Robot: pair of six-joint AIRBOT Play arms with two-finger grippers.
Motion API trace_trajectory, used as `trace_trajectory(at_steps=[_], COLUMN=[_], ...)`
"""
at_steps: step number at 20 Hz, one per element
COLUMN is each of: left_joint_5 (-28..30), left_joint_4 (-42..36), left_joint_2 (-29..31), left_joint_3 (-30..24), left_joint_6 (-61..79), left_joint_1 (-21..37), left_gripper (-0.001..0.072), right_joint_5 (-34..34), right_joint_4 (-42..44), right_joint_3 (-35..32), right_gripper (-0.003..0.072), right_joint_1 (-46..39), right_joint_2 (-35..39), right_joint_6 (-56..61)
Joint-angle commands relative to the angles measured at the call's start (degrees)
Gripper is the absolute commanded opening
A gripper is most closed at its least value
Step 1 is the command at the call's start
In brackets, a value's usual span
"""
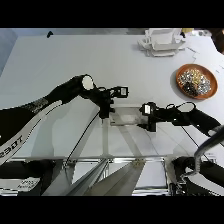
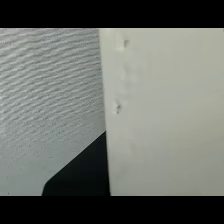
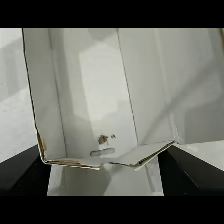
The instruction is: Fold the box and place the chain.
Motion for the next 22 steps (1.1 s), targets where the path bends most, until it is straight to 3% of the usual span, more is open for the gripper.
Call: trace_trajectory(at_steps=[1,5,10,11,13,15,16,22], left_joint_5=[0.0,0.0,0.0,0.0,0.0,0.0,0.0,0.0], left_joint_4=[0.0,0.0,0.0,0.0,0.0,0.0,0.0,0.0], left_joint_2=[0.0,0.0,0.0,0.0,0.0,0.0,0.0,0.0], left_joint_3=[0.0,0.0,0.0,0.0,0.0,0.0,0.0,0.0], left_joint_6=[0.0,0.0,0.0,0.0,0.0,0.0,0.0,0.0], left_joint_1=[0.0,0.0,0.0,0.0,0.0,0.0,0.0,0.0], left_gripper=[0.0013,0.0013,0.0013,0.0013,0.0013,0.0013,0.0013,0.0013], right_joint_5=[0.4,0.6,0.5,0.4,0.3,0.1,-0.1,-0.1], right_joint_4=[2.3,2.9,2.4,2.3,1.8,0.9,0.9,0.9], right_joint_3=[0.1,1.4,1.8,1.8,1.8,1.8,1.8,1.8], right_gripper=[0.0681,0.0681,0.0622,0.055,0.051,0.0369,0.0337,0.0316], right_joint_1=[1.7,2.9,2.8,2.7,2.7,2.7,2.7,2.7], right_joint_2=[-0.7,-4.1,-5.6,-5.6,-5.6,-5.6,-5.6,-5.6], right_joint_6=[-2.8,-2.5,-1.2,-1.2,-1.3,-1.3,-1.3,-1.3])
